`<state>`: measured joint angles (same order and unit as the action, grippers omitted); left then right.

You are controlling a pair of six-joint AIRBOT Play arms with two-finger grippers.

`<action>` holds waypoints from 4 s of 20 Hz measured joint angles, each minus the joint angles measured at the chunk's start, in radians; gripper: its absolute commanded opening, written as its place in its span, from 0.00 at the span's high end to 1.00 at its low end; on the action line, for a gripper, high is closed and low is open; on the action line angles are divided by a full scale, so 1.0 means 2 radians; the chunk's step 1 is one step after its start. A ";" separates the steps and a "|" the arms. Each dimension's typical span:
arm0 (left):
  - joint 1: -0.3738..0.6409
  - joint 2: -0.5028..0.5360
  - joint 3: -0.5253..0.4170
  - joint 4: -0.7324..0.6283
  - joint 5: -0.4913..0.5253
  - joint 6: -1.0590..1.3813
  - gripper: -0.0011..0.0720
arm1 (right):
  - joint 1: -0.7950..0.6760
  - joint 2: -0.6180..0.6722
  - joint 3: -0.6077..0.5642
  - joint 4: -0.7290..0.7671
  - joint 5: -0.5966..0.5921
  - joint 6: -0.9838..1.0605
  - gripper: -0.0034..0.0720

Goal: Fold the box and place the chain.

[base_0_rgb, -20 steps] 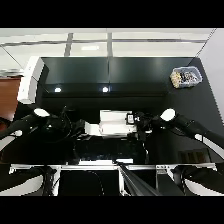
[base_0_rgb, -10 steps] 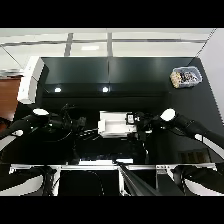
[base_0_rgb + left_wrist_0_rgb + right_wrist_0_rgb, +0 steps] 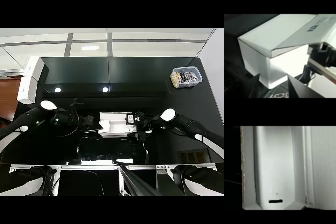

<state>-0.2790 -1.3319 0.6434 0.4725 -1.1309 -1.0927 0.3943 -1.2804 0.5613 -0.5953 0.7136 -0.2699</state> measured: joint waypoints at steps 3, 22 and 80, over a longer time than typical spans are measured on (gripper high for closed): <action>-0.034 0.000 0.038 0.073 0.009 -0.091 0.43 | 0.000 0.000 0.000 0.000 0.000 0.000 0.65; -0.196 0.000 0.138 0.364 0.067 -0.439 0.54 | 0.000 0.000 0.000 0.000 0.000 0.000 0.65; -0.276 -0.085 0.234 0.517 -0.014 -0.635 0.95 | 0.019 0.036 -0.001 0.049 0.018 0.084 0.79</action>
<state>-0.8310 -1.5017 1.1107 1.5066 -1.1580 -2.3627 0.4313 -1.2087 0.5602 -0.4980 0.7490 -0.1020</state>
